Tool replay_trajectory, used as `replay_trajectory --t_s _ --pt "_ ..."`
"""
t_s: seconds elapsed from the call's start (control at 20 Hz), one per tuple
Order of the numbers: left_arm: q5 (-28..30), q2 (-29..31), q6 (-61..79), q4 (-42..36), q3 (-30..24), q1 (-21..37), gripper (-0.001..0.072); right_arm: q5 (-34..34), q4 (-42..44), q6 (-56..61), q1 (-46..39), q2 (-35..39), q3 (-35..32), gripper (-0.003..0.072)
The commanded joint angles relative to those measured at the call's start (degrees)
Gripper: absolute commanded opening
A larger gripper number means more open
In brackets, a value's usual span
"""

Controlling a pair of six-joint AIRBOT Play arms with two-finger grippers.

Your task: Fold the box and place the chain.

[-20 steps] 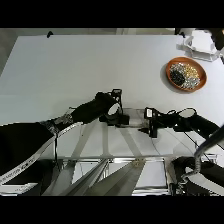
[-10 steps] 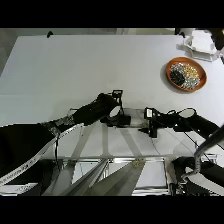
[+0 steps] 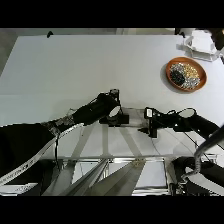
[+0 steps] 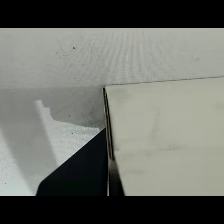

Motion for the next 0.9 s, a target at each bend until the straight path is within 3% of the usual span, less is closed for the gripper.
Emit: replay_trajectory --t_s 0.0,0.05,0.15,0.25,0.35,0.65,0.75,0.85 --pt "0.31 0.07 -0.2 0.04 0.02 0.02 0.0006 0.02 -0.11 -0.11 0.0 0.0 0.0 0.032" --pt "0.31 0.17 -0.15 -0.17 0.02 0.02 0.0062 0.0 -0.11 -0.11 0.0 0.0 0.0 0.032" --pt "0.33 0.7 -0.17 -0.31 0.02 0.09 0.0309 0.0 -0.11 -0.11 0.0 0.0 0.0 0.032" --pt "0.28 1.73 -0.13 -0.63 0.02 0.42 0.045 0.0 -0.11 -0.11 0.0 0.0 0.0 0.032" --pt "0.35 3.54 2.05 -1.38 0.02 1.05 0.0452 0.0 -0.11 -0.11 0.0 0.0 0.0 0.032" --pt "-0.9 12.55 31.82 -9.57 -0.5 7.17 0.0464 0.02 -0.11 -0.11 0.0 0.0 0.0 0.032" --pt "-2.56 16.79 51.6 -13.97 -3.15 10.05 0.0581 0.02 -0.11 -0.11 0.0 0.0 0.0 0.032" --pt "-3.34 21.42 73.72 -17.94 -9.18 13.07 0.0699 0.02 -0.11 -0.11 0.0 0.0 0.0 0.032"
